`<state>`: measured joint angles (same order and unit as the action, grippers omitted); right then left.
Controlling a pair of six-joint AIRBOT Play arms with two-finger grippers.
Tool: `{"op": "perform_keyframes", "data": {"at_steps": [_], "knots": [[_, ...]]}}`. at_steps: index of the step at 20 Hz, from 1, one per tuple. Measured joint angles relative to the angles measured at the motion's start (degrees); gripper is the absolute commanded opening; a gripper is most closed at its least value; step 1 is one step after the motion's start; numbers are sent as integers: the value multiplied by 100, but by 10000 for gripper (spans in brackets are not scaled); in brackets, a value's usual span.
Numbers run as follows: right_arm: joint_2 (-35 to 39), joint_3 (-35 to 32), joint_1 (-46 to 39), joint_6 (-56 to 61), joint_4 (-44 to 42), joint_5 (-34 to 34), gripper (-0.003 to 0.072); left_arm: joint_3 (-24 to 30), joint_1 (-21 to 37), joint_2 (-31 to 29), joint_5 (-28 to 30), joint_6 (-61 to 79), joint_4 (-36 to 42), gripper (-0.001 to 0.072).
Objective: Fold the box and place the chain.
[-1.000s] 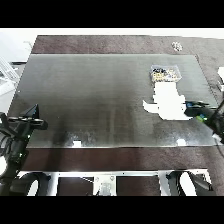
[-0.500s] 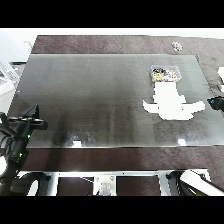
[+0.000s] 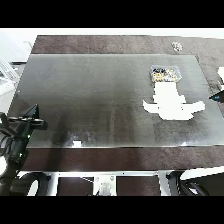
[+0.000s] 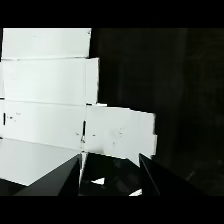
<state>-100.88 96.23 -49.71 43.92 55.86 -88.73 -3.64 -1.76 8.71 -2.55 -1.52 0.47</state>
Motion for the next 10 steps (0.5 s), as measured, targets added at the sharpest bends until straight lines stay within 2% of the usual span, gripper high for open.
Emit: {"op": "perform_keyframes", "data": {"at_steps": [4, 10], "knots": [[-713, 754, 4, -55, 186, -417, 449, 0, 0, 0, 0, 0, 0, 22], [-1300, 992, 144, -238, 251, -662, 440, 0, 0, 0, 2, 0, 0, 22]]}}
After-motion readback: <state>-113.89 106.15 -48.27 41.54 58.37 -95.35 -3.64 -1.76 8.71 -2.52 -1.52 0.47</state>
